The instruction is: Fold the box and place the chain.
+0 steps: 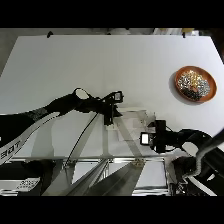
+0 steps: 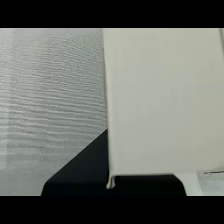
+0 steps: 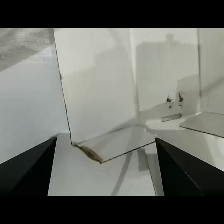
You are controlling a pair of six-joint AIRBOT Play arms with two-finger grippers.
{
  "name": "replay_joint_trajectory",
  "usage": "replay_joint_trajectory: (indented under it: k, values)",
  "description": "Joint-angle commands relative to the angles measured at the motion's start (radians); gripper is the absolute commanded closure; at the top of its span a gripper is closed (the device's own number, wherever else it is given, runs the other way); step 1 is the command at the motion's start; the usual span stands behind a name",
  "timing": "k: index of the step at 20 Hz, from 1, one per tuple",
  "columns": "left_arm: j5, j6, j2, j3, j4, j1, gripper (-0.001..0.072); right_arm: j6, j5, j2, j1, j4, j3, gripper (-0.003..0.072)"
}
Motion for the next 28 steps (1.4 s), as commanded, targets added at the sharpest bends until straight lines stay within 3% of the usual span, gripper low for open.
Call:
replay_joint_trajectory:
  k: [1,5,9,13,21,25,28]
  values:
    - [0.000,0.001,-0.001,0.000,0.000,0.000,0.0700,-0.014,-0.094,-0.001,0.006,0.002,-0.018,-0.0005]
    - [0.000,0.001,-0.001,0.000,0.000,0.000,0.0700,-0.014,-0.195,-0.001,0.006,-0.002,-0.017,-0.0004]
    - [0.000,0.001,-0.001,0.000,0.000,-0.001,0.0700,-0.015,-0.185,0.000,0.006,-0.002,-0.011,-0.0004]
    - [0.000,0.001,-0.001,0.000,0.000,-0.001,0.0700,-0.032,-0.094,-0.003,-0.016,0.010,0.061,-0.0004]
    - [0.000,0.001,-0.001,0.000,0.000,0.000,0.0700,-0.320,0.015,-0.135,-0.262,0.297,0.148,-0.0004]
    - [0.000,0.001,-0.001,0.000,0.000,0.000,0.0700,-0.412,0.112,-0.143,-0.295,0.428,0.161,0.0000]
    - [0.000,0.001,-0.001,0.000,0.000,-0.001,0.0700,-0.376,0.314,-0.143,-0.295,0.401,0.160,0.0148]
